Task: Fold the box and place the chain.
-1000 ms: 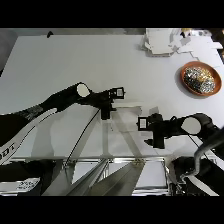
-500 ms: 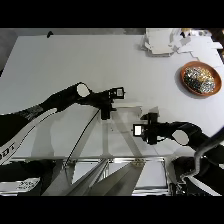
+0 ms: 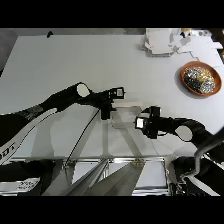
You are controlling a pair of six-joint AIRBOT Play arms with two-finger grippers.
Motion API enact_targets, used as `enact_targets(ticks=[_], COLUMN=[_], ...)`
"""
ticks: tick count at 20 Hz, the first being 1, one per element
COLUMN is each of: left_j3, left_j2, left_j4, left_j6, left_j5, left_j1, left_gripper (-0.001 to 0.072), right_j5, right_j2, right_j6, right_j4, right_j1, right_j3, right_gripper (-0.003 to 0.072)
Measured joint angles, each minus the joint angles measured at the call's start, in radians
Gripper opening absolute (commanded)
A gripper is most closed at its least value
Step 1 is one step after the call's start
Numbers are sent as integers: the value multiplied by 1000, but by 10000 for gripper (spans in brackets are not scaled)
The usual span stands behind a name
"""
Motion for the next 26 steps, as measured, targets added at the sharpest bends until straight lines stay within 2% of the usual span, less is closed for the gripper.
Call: enact_targets(ticks=[4, 11, 17, 26], left_j3=[0, 0, 0, 0], left_j2=[0, 0, 0, 0], left_j4=[0, 0, 0, -2], left_j6=[0, 0, 0, 0], left_j5=[0, 0, -1, 1], left_j1=[0, 0, 0, 0], left_gripper=[10, 10, 10, 10], right_j5=[40, 103, 209, 266], right_j2=[-14, -106, -175, -270], right_j6=[-31, -307, -420, -570], right_j4=[62, 293, 394, 528], right_j1=[-53, -168, -267, -345], right_j3=[45, 97, 125, 148], right_gripper=[692, 691, 689, 689])
